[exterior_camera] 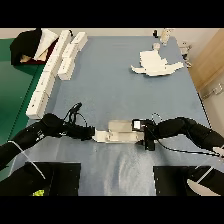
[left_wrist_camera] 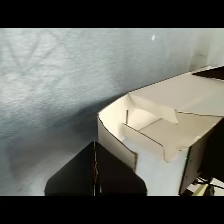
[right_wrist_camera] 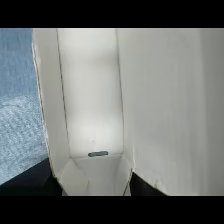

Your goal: Fold the box.

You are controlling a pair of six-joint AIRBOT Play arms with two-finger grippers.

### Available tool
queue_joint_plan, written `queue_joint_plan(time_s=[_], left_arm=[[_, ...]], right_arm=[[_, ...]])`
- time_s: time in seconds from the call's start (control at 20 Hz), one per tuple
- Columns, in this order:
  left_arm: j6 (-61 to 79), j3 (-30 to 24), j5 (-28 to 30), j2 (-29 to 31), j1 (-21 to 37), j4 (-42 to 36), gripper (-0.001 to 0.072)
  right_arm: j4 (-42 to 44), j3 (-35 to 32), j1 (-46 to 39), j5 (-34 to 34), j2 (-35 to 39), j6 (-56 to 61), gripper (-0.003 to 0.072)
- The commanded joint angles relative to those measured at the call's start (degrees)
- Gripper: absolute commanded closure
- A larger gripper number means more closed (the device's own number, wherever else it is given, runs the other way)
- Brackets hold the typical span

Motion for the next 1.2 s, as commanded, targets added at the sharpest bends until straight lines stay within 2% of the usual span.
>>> queue_joint_plan(time_s=[0.0, 0.2, 0.45, 0.5, 0.55, 0.85, 1.0, 1.05, 1.1, 1.15], left_arm=[[1.49, 1.86, -3.50, -0.68, -1.25, -2.32, 0.0698], [1.31, 4.70, -7.23, -0.70, -1.25, -2.29, 0.0695], [-0.37, 5.73, -7.65, -0.70, -1.22, -2.25, 0.0693], [-0.85, 5.84, -7.65, -0.70, -1.22, -2.27, 0.0522], [-1.84, 5.88, -7.63, -0.70, -1.22, -2.25, 0.0383], [-4.11, 5.95, -9.03, -0.70, -1.20, -2.47, 0.0381], [-4.00, 6.82, -11.47, -0.70, -1.25, -2.93, 0.0378], [-3.89, 6.95, -12.13, -0.70, -1.25, -3.56, 0.0233], [-3.87, 6.95, -12.35, -0.72, -1.25, -4.66, 0.0154], [-3.39, 6.95, -12.33, -0.74, -1.27, -5.53, 0.0155]], right_arm=[[0.00, -0.02, 0.04, 0.00, 0.00, 0.02, 0.0238], [0.00, -0.02, 0.04, 0.00, 0.00, 0.02, 0.0238], [0.00, -0.02, 0.04, 0.00, 0.00, 0.02, 0.0238], [0.00, -0.02, 0.04, 0.00, 0.02, 0.02, 0.0238], [0.02, -0.02, 0.04, 0.00, 0.00, 0.02, 0.0238], [0.02, -0.02, 0.04, 0.00, 0.00, 0.02, 0.0238], [0.02, -0.02, 0.04, 0.00, 0.00, 0.02, 0.0238], [0.02, -0.02, 0.04, 0.00, 0.02, 0.02, 0.0238], [0.02, -0.02, 0.04, 0.00, 0.00, 0.02, 0.0238], [0.02, -0.02, 0.04, 0.00, 0.02, 0.02, 0.0238]])
